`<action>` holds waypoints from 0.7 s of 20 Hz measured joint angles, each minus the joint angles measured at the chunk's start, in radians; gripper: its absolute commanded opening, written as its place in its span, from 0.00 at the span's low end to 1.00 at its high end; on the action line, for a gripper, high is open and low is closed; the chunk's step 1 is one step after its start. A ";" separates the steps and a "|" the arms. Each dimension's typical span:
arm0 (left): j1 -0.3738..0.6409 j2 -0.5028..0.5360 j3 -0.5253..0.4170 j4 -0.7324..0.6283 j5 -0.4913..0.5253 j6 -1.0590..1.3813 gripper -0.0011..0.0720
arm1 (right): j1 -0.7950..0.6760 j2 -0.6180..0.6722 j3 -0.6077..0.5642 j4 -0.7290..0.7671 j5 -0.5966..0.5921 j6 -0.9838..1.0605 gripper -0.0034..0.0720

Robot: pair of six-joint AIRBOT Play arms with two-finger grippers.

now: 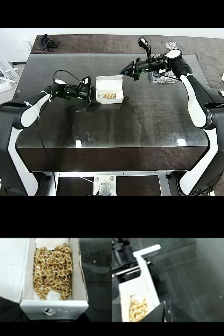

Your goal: Fold the box and place the chain.

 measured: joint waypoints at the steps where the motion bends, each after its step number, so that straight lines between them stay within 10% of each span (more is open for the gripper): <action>1: 0.000 0.000 0.000 0.000 0.000 0.000 0.52 | 0.001 -0.007 0.006 -0.001 0.018 0.000 0.15; 6: 0.000 0.000 0.000 0.000 0.000 0.000 0.52 | 0.011 -0.020 0.018 -0.002 0.097 -0.001 0.21; 9: 0.000 0.000 0.000 0.000 0.000 0.000 0.52 | 0.023 -0.023 0.020 -0.002 0.158 -0.001 0.58; 14: 0.000 0.000 0.000 0.000 0.000 0.000 0.52 | 0.063 -0.024 0.020 -0.013 0.185 -0.003 0.58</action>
